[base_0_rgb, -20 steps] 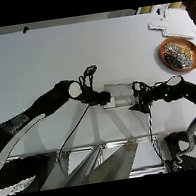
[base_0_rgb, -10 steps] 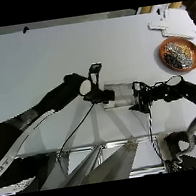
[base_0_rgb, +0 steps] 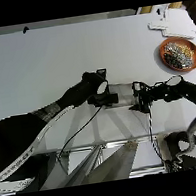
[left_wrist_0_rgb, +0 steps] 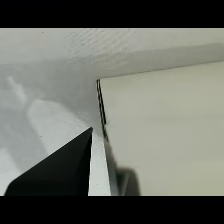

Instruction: Fold the box and place the chain.

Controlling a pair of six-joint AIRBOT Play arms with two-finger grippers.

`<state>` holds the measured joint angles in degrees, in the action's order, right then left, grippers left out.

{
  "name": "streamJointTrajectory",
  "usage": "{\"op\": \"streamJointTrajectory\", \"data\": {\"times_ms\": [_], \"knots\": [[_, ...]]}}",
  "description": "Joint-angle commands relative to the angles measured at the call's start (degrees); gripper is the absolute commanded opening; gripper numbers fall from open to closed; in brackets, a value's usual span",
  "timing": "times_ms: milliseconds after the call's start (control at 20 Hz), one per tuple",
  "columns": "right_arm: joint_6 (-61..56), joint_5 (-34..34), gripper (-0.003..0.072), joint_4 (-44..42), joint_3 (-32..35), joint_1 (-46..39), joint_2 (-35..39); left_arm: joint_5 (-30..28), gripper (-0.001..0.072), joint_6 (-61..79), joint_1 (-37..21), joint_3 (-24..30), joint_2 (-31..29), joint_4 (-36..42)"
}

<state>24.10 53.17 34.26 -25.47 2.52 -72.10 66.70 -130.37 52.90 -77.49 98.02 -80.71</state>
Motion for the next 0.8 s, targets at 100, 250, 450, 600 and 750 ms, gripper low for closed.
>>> {"op": "streamJointTrajectory", "data": {"times_ms": [100, 250, 450, 600, 750], "knots": [[-0.02, 0.00, 0.0337, -0.02, -0.04, 0.02, 0.04, 4.79, 0.0267, -4.94, 0.39, -5.16, 3.41, -0.90], [-0.02, 0.00, 0.0337, 0.00, -0.04, 0.02, 0.04, 6.12, 0.0125, -5.07, 0.39, -6.27, 3.96, -1.18], [-0.02, 0.00, 0.0337, 0.00, -0.04, 0.02, 0.04, 8.39, 0.0007, -5.11, 0.42, -6.27, 5.01, -1.22], [-0.02, 0.00, 0.0337, -0.02, -0.04, 0.02, 0.04, 9.44, 0.0007, -5.09, 0.42, -6.27, 5.42, -1.40], [-0.02, 0.00, 0.0337, 0.00, -0.04, 0.02, 0.04, 9.49, 0.0149, -5.03, 0.39, -6.27, 5.38, -1.42]]}}
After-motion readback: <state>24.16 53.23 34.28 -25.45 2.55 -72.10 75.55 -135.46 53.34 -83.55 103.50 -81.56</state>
